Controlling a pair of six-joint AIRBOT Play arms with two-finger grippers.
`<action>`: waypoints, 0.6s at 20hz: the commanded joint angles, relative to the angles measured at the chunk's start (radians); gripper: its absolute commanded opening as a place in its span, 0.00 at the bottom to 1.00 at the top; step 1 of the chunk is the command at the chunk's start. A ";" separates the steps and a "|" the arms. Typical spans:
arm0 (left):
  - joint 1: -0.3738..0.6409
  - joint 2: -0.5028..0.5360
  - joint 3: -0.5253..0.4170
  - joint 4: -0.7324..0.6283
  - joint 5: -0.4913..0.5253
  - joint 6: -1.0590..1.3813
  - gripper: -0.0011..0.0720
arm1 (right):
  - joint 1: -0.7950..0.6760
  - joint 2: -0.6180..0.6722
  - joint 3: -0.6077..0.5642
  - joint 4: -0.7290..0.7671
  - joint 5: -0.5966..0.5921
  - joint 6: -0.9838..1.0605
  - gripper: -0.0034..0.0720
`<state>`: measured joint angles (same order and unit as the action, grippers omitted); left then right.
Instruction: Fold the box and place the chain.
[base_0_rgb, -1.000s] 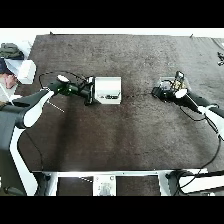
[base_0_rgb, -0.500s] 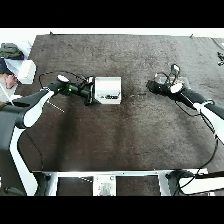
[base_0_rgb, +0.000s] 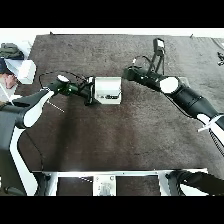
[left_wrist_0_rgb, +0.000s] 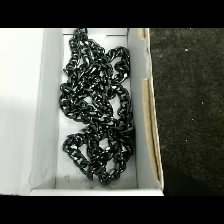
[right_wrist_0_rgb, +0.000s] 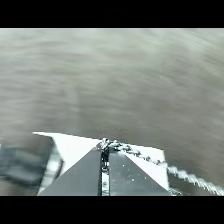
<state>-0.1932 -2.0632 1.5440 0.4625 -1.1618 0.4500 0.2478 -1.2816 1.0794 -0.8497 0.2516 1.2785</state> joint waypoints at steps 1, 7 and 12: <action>0.000 0.000 0.000 0.000 0.000 0.000 0.58 | 0.089 0.002 0.044 -0.016 -0.041 -0.003 0.03; 0.000 0.000 0.000 0.000 0.000 0.000 0.58 | 0.122 -0.054 0.048 0.005 -0.052 0.000 0.03; 0.000 0.000 0.000 0.000 0.000 0.000 0.58 | 0.123 -0.122 0.047 0.007 0.055 0.000 0.03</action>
<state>-0.1932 -2.0632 1.5440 0.4625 -1.1618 0.4496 0.3668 -1.3701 1.1255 -0.8452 0.2417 1.2774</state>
